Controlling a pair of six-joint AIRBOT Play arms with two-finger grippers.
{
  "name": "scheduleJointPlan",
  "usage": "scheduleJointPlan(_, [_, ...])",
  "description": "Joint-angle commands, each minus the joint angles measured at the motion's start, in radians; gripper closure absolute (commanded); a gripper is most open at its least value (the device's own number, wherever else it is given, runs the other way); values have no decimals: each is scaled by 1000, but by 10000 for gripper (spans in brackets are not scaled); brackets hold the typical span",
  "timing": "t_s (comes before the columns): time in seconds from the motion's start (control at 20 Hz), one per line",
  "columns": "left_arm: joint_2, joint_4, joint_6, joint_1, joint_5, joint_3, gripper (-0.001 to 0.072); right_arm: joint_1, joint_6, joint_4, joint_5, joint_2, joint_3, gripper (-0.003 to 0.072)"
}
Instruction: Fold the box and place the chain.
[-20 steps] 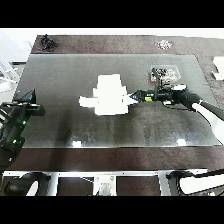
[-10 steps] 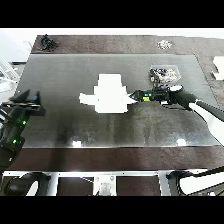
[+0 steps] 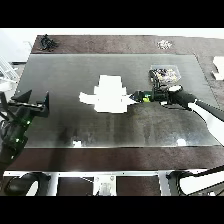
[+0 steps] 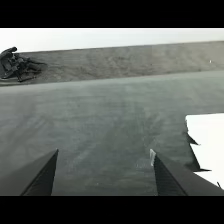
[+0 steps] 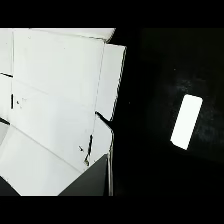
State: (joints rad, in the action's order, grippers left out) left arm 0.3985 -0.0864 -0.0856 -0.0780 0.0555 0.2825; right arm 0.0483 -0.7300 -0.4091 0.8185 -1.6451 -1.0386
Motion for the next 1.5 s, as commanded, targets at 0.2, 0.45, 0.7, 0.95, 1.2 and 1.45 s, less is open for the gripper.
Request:
scheduleJointPlan(0.2, [253,0,-161,0,122,115,55,1,32,2,0,0,-24,677])
scheduleJointPlan(0.45, [511,0,-237,0,245,286,56,7,32,7,1,-1,-36,676])
scheduleJointPlan(0.7, [821,0,-237,0,384,505,56,14,31,8,1,-1,-35,676])
scheduleJointPlan(0.95, [1083,87,-135,0,474,751,57,13,31,8,0,-1,-35,677])
scheduleJointPlan(1.2, [1295,450,257,0,660,1057,57,13,24,9,0,-1,-35,676])
scheduleJointPlan(1.45, [1412,621,481,0,776,1264,57,13,-19,9,-19,-1,-35,676])
